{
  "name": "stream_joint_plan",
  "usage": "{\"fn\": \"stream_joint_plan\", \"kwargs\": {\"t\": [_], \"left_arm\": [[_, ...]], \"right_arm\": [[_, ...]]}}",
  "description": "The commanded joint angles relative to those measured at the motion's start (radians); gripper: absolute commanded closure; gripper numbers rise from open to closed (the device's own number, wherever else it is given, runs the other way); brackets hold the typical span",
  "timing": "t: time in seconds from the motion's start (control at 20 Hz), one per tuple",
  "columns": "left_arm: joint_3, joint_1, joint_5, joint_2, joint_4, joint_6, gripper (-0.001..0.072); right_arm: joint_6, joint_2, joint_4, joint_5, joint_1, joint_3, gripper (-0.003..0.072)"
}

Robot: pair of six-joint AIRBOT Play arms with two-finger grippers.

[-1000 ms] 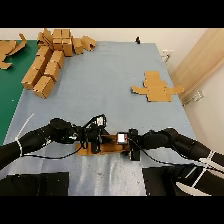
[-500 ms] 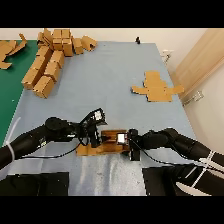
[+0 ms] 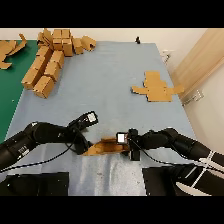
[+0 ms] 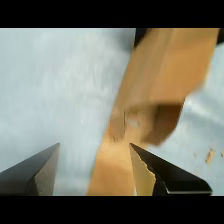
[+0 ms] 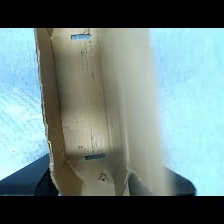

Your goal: Fold the box.

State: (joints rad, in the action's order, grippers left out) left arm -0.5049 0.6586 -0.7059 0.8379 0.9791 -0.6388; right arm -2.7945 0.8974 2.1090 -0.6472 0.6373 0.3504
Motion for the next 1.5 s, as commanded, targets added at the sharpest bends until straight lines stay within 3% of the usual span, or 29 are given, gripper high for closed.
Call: {"fn": "stream_joint_plan", "kwargs": {"t": [0.0,0.05,0.1,0.2,0.25,0.45,0.9,1.2,1.45], "left_arm": [[-0.001,0.004,-0.283,-0.053,0.286,-0.549,0.0141],[-0.001,0.011,-0.344,-0.053,0.233,-0.622,0.0564],[0.0,0.023,-0.377,-0.053,0.166,-0.63,0.0699],[0.0,0.058,-0.366,-0.052,0.047,-0.628,0.0695],[0.0,0.074,-0.338,-0.052,0.019,-0.625,0.0696],[-0.001,0.096,-0.25,-0.052,0.002,-0.625,0.0695],[-0.001,0.096,-0.213,-0.048,-0.061,-0.58,0.0696],[-0.041,0.093,-0.143,0.112,-0.41,-0.521,0.0697],[-0.122,0.079,-0.004,0.181,-0.571,-0.521,0.0696]], "right_arm": [[0.0,0.001,0.0,0.0,0.001,0.0,0.0153],[0.0,0.001,0.0,-0.001,0.001,0.0,0.0153],[0.0,0.001,0.0,0.0,0.001,0.0,0.0153],[0.001,0.001,0.0,0.0,0.001,0.0,0.0125],[0.001,0.001,0.0,0.0,0.001,0.0,0.0065],[0.0,0.001,0.0,0.0,0.001,0.0,0.0089],[0.001,0.001,0.0,0.0,0.001,0.0,0.0068],[0.001,0.001,0.0,-0.001,0.001,0.0,0.0085],[0.001,0.001,0.0,-0.001,0.001,0.0,0.0086]]}}
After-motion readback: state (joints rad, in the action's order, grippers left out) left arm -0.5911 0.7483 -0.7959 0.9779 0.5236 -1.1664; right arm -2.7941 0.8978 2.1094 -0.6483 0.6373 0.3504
